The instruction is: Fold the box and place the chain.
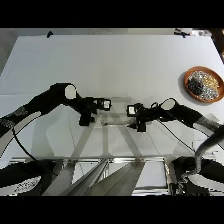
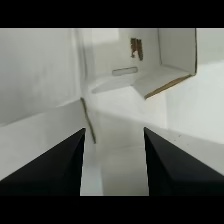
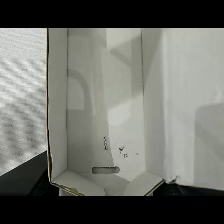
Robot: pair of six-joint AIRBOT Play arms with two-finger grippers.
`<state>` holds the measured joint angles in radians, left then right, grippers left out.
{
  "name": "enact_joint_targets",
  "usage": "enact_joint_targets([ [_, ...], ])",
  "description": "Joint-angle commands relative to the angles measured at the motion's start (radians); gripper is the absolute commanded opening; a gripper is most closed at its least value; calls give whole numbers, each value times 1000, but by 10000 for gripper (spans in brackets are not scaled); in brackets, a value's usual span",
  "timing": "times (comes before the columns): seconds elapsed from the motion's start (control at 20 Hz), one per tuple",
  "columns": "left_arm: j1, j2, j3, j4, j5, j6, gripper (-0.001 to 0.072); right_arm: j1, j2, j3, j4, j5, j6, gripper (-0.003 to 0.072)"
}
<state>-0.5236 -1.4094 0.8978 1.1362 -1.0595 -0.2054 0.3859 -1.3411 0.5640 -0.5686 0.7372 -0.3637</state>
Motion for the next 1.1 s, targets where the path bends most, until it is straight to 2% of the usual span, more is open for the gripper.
enact_joint_targets([
  [0.0,-10,-2,-26,-77,28,38,381,-1,1,0,0,0,0,345],
  [0.25,-33,-2,-26,-119,58,71,378,-1,1,0,0,1,0,345],
  [0.3,-36,-2,-26,-124,55,71,329,-1,1,0,0,1,0,345],
  [0.35,-39,-3,-26,-131,48,71,314,0,1,0,0,1,0,345],
  [0.6,-40,-2,-26,-164,39,70,308,0,1,0,0,1,0,345],
  [0.85,-47,-3,-26,-195,84,70,187,0,1,0,0,1,0,345],
  [1.0,-70,-5,-26,-209,119,70,186,0,1,0,0,1,0,345],
  [1.05,-76,-7,-26,-209,122,70,153,-1,1,0,0,1,0,345],
])
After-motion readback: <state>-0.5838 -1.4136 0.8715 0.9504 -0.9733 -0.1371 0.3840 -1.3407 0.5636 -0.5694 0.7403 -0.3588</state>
